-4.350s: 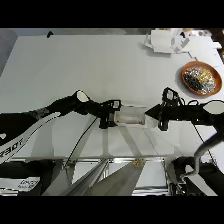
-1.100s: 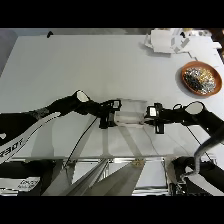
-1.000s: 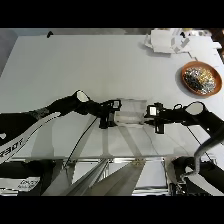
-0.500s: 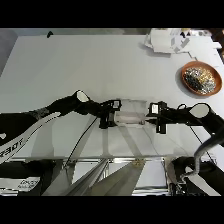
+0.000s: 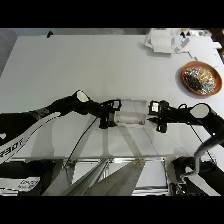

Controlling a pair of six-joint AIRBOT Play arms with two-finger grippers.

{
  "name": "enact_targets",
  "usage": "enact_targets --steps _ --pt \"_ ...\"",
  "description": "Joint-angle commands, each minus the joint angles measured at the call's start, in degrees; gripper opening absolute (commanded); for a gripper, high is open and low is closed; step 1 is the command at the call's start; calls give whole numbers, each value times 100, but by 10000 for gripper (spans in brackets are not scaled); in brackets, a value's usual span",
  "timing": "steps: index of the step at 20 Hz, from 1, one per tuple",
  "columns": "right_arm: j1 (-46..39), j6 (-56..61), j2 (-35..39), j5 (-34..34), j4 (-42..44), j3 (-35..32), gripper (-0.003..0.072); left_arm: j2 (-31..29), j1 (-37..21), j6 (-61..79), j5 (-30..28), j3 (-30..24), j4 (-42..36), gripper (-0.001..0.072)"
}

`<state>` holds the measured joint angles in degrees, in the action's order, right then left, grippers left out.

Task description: Fold the box and place the chain.

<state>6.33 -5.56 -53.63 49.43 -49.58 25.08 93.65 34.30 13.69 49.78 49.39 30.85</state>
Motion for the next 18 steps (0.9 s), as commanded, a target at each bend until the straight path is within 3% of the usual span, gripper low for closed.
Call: enact_targets --steps 1,4,10,15,18 --pt "4 59 4 120 -184 -2 183 2 2 0 -2 4 0 211" --pt "85 -94 4 234 -157 -2 183 2 0 0 -2 4 0 211" --pt "455 -101 -463 -284 308 -2 179 2 2 0 -2 4 0 211" --pt "455 -398 -553 -411 570 -2 117 2 2 0 -2 4 0 211" --pt "457 -566 -728 -402 1010 -2 117 2 0 0 -2 4 0 211"
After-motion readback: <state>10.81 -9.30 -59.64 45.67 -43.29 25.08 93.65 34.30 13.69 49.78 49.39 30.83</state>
